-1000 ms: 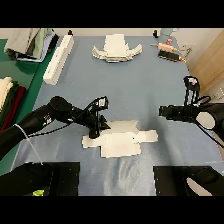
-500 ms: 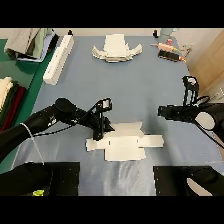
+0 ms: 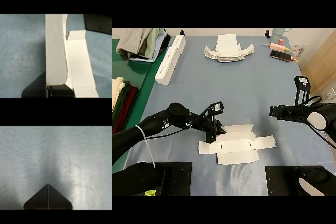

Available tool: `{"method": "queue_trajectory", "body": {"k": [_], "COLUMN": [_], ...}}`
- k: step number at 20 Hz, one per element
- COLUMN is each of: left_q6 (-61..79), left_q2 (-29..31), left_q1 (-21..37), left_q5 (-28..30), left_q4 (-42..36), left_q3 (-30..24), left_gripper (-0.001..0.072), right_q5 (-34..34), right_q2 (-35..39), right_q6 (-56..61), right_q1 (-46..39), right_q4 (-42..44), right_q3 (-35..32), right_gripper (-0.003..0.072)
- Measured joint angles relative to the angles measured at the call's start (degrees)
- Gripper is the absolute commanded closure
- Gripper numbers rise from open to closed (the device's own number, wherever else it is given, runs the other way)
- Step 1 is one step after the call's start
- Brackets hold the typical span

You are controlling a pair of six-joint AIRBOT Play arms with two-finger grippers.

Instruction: Fold the box.

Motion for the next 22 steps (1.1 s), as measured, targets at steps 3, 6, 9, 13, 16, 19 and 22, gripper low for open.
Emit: {"method": "queue_trajectory", "body": {"k": [3, 6, 9, 13, 16, 19, 22], "left_q6": [-0.74, -1.79, -2.14, -2.91, -4.02, -4.33, -1.99], "left_q2": [-0.04, -0.04, -0.04, -0.04, -0.04, 0.61, 3.37], "left_q1": [-0.04, -0.15, -1.55, -3.74, -4.33, -4.55, -4.59], "left_q5": [0.85, 0.63, 0.26, -0.02, -0.04, 0.63, 3.17], "left_q4": [0.39, 0.72, 1.09, 1.64, 2.10, 2.60, 3.56], "left_q3": [-0.48, -0.63, -0.74, -0.74, -0.74, -0.72, -0.61], "left_gripper": [0.0691, 0.0691, 0.0691, 0.0691, 0.0691, 0.0691, 0.0691], "right_q5": [-0.02, -0.02, -0.02, 0.00, 0.00, 0.00, 0.00], "right_q2": [0.00, 0.00, 0.00, -0.02, 0.00, 0.00, 0.00], "right_q6": [0.00, 0.00, 0.00, 0.00, 0.00, -0.07, -0.46], "right_q1": [0.00, 0.00, 0.00, 0.00, 0.00, 0.00, 0.00], "right_q4": [0.00, 0.00, 0.00, 0.00, 0.00, -0.02, 0.00], "right_q3": [0.00, 0.00, 0.02, 0.00, 0.00, 0.00, 0.00], "right_gripper": [0.0685, 0.0685, 0.0685, 0.0685, 0.0685, 0.0685, 0.0685]}}
